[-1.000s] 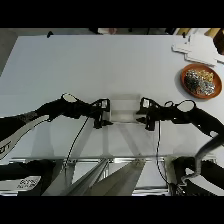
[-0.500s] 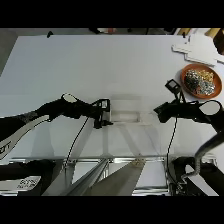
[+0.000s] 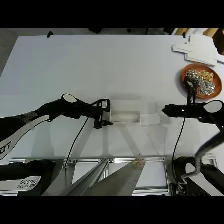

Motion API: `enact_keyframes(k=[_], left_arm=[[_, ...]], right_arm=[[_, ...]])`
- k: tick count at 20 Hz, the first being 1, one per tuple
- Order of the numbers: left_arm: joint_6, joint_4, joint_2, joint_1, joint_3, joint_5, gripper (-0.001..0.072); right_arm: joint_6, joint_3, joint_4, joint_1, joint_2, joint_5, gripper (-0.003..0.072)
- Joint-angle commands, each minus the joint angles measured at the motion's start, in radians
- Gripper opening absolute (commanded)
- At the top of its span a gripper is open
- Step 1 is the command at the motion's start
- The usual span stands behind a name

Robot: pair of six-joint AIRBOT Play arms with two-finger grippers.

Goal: Fold the box and place the chain.

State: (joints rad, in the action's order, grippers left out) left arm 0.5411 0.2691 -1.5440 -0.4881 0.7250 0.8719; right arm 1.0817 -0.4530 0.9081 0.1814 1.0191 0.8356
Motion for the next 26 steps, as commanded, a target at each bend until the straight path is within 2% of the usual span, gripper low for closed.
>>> enact_keyframes(k=[1,5,9,12,13,14,15,18,19,21,23,26], left_arm=[[0.000,0.000,0.000,0.000,0.000,0.000,0.0082],[0.000,0.000,0.000,0.000,0.000,0.000,0.0082],[0.000,0.000,0.000,0.000,0.000,0.000,0.0082],[0.000,0.000,0.000,0.000,0.000,0.000,0.0082],[0.000,0.000,0.000,0.000,0.000,0.000,0.0082],[0.000,0.000,0.000,0.000,0.000,0.000,0.0082],[0.000,0.000,0.000,0.000,0.000,0.000,0.0082],[0.000,0.000,0.000,0.000,0.000,0.000,0.0082],[0.000,0.000,0.000,0.000,0.000,0.000,0.0082],[0.000,0.000,0.000,0.000,0.000,0.000,0.0082],[0.000,0.000,0.000,0.000,0.000,0.000,0.0082],[0.000,0.000,0.000,0.000,0.000,0.000,0.0082]], right_arm=[[0.016,0.042,-0.084,0.013,0.062,0.037,0.0020],[-0.093,0.081,-0.225,-0.009,0.085,0.054,0.0020],[-0.150,0.081,-0.390,-0.112,0.085,0.043,0.0020],[-0.201,0.081,-0.447,-0.173,0.080,0.043,0.0024],[-0.201,0.081,-0.447,-0.183,0.068,0.044,0.0091],[-0.201,0.081,-0.446,-0.184,0.050,0.051,0.0190],[-0.201,0.081,-0.446,-0.184,0.027,0.059,0.0249],[-0.200,0.081,-0.446,-0.184,-0.028,0.072,0.0272],[-0.199,0.081,-0.446,-0.184,-0.038,0.082,0.0324],[-0.199,0.081,-0.446,-0.185,-0.040,0.110,0.0351],[-0.192,0.081,-0.445,-0.189,-0.040,0.113,0.0443],[-0.167,0.077,-0.430,-0.251,-0.037,0.074,0.0445]])
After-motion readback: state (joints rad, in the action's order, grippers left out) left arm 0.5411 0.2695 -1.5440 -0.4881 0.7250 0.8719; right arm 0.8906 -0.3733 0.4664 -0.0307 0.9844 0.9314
